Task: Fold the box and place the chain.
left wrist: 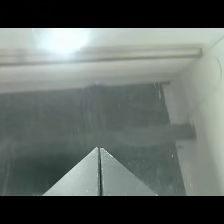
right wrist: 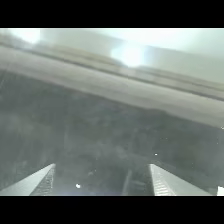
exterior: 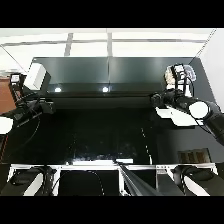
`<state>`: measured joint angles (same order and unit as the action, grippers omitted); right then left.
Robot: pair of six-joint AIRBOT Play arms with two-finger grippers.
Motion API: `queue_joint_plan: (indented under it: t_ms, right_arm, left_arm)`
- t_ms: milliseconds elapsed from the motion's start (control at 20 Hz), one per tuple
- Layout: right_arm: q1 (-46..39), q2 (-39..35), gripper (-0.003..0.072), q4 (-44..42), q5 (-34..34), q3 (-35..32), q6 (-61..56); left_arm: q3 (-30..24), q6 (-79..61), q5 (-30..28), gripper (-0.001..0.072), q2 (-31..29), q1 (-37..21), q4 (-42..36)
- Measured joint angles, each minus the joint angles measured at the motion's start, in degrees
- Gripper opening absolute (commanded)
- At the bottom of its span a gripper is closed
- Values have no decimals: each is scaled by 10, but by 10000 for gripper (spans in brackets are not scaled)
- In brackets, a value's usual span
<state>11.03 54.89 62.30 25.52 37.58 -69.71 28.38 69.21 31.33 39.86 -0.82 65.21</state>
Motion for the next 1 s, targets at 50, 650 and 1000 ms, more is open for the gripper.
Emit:
queue_joint_plan:
  t_ms: [50, 650, 1000]
  right_arm:
    - [-13, 0, 694, 0, 0, 2, -16]
    - [-496, 74, 689, 18, 211, 160, -91]
    - [-593, 240, 688, 18, 370, 257, 24]
  left_arm:
    - [0, 0, -11, 27, 0, 0, -1]
    - [2, 2, -47, 716, 32, 0, -12]
    - [68, 2, 54, 716, 120, 2, -15]
